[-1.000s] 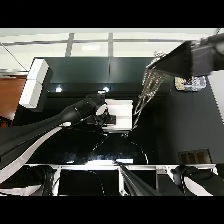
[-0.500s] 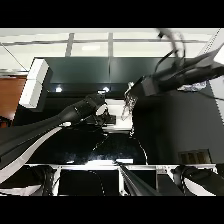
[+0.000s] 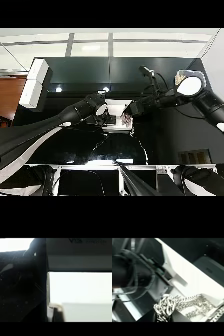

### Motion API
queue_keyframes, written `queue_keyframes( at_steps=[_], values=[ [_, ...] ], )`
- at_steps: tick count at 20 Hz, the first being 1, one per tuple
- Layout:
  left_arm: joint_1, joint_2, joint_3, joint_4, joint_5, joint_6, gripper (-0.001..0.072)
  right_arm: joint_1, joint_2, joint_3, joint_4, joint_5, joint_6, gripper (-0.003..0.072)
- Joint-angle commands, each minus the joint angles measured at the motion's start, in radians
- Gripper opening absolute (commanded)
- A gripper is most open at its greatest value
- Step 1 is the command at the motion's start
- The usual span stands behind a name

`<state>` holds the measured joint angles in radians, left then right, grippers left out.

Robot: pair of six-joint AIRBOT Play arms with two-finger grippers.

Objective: Fold the box and place the chain.

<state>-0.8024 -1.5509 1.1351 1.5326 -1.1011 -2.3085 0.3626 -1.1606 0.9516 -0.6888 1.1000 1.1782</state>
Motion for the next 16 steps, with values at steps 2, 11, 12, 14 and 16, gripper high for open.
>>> queue_keyframes(
  at_steps=[2, 11, 12, 14, 16],
  values=[
    [0.000, 0.000, 0.000, 0.001, 0.000, 0.000, 0.0030, 0.022, -0.003, -0.044, -0.022, -0.059, 0.006, 0.0105],
    [0.000, 0.000, 0.000, 0.000, -0.001, 0.000, 0.0030, -0.345, 0.220, -0.084, -0.243, 0.197, -0.023, 0.0389],
    [0.000, 0.000, 0.000, 0.000, -0.002, 0.000, 0.0030, -0.377, 0.246, -0.123, -0.267, 0.169, -0.051, 0.0389],
    [0.000, 0.000, 0.000, 0.000, -0.002, 0.000, 0.0030, -0.412, 0.261, -0.212, -0.264, 0.096, -0.114, 0.0388],
    [0.000, 0.000, 0.000, 0.000, -0.002, 0.000, 0.0030, -0.399, 0.261, -0.297, -0.246, 0.013, -0.125, 0.0389]
  ],
)
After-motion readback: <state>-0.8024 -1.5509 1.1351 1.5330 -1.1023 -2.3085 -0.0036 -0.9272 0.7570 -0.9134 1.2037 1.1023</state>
